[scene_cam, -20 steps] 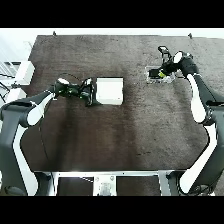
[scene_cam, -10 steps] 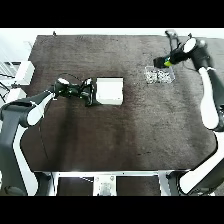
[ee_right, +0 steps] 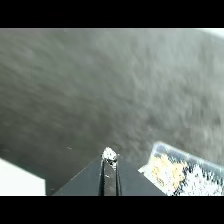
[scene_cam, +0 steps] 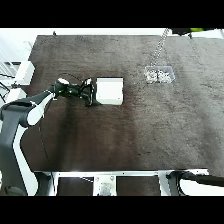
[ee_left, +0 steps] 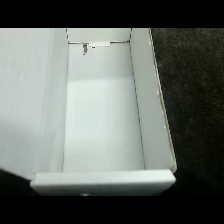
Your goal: Fold the box and place the chain.
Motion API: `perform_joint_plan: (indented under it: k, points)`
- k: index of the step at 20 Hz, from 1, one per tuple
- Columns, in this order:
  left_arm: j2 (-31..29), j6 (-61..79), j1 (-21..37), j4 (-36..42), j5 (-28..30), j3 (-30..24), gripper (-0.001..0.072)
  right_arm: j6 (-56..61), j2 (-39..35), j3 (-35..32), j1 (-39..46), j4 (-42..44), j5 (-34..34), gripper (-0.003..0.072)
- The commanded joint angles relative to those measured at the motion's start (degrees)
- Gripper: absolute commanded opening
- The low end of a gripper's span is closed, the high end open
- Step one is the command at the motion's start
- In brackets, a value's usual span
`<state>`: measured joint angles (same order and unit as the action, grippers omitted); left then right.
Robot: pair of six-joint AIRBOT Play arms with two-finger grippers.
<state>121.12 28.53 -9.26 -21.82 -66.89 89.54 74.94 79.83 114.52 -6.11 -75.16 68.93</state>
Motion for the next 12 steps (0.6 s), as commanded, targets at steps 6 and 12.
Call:
perform_joint_plan:
  k: [6, 12]
  points:
    - [-0.04, 0.02, 0.02, -0.02, 0.02, 0.04, 0.0351, -0.17, -7.39, -1.4, -13.03, -0.02, 8.13, 0.0012]
    - [-0.04, 0.02, 0.02, -0.02, 0.02, 0.04, 0.0351, 0.04, -7.32, -10.54, -19.82, 0.5, -0.98, 0.0012]
